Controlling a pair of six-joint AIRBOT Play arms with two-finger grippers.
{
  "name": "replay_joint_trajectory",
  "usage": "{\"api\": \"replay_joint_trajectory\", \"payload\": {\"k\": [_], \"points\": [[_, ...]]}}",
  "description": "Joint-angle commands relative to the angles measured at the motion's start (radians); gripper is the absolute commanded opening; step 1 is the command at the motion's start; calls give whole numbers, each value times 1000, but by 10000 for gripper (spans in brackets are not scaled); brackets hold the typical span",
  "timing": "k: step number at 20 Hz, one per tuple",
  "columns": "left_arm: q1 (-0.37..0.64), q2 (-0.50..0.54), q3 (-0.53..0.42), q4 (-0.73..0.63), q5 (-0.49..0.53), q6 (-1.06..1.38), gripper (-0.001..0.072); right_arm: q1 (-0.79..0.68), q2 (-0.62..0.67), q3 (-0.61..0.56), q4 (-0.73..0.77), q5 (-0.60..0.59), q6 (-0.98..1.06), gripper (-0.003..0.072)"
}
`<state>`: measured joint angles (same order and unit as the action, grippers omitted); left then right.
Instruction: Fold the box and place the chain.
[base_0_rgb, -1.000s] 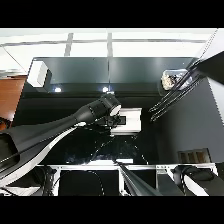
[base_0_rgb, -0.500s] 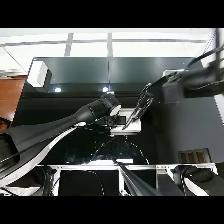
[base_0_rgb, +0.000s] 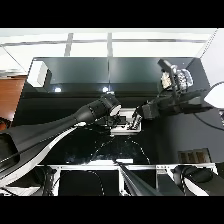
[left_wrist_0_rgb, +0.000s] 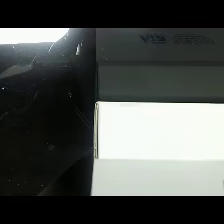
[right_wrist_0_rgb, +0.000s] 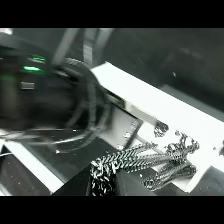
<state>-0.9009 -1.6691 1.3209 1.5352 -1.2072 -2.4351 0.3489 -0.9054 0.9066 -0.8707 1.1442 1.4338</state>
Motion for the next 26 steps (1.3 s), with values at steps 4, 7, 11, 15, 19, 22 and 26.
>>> {"api": "replay_joint_trajectory", "payload": {"k": [4,7,11,15,19,22,26], "points": [[0,0,0,0,2,0,23,3,-4,-221,42,-187,43,14],[0,0,0,0,2,0,23,10,-34,-233,55,-195,43,14],[0,0,0,0,3,0,23,56,-76,-233,55,-272,43,110],[0,0,0,0,3,0,23,-1,-69,-227,20,-259,39,305],[0,0,0,0,4,0,23,-174,-22,-213,-112,-119,22,305],[0,0,0,1,28,0,23,-236,-12,-213,-159,-64,-7,305],[1,0,2,5,55,3,23,-217,-12,-213,-159,-63,-26,305]]}}
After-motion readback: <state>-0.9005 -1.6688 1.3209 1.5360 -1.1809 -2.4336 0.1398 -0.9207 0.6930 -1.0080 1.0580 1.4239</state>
